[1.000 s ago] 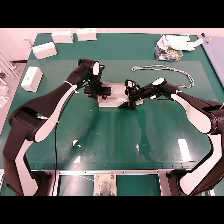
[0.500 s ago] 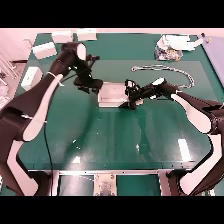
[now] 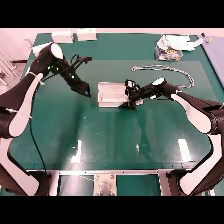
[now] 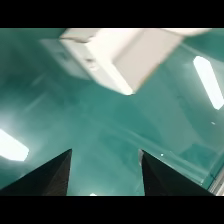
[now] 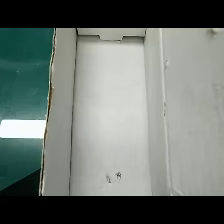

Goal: Fold the box and place the chain.

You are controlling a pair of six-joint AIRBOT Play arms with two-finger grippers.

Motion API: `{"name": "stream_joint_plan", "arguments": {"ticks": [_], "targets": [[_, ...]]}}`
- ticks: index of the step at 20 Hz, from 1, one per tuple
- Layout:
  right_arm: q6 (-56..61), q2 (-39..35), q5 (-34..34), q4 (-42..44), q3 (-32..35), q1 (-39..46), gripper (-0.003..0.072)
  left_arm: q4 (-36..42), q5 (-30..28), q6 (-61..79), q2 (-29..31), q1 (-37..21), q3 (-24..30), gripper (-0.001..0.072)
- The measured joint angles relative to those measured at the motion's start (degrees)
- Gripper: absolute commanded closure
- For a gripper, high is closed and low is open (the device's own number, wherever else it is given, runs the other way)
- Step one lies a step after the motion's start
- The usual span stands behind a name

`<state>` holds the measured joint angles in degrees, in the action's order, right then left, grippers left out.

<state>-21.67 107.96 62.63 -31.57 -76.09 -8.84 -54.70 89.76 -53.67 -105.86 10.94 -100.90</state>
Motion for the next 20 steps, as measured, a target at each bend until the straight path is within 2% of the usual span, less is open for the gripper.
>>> {"name": "stream_joint_plan", "arguments": {"ticks": [1,2,3,12,20], "targets": [[0.0,0.0,0.0,0.0,0.0,0.0,0.0128,3.4,-1.2,5.4,0.0,-0.8,2.1,0.0221],[0.0,0.0,0.0,0.0,0.0,0.0,0.0129,5.9,-2.2,10.5,0.0,-1.4,4.0,0.0186],[0.0,0.0,0.0,0.0,0.0,0.0,0.0129,7.9,-3.7,15.8,-0.1,-1.9,5.8,-0.0011],[0.0,0.0,0.0,0.0,0.0,0.0,0.0129,13.1,-13.0,53.4,-0.3,-3.5,14.7,-0.001],[0.0,0.0,0.0,0.0,0.0,0.0,0.0129,17.6,-22.4,69.9,-0.5,-3.5,19.3,-0.0011]]}}
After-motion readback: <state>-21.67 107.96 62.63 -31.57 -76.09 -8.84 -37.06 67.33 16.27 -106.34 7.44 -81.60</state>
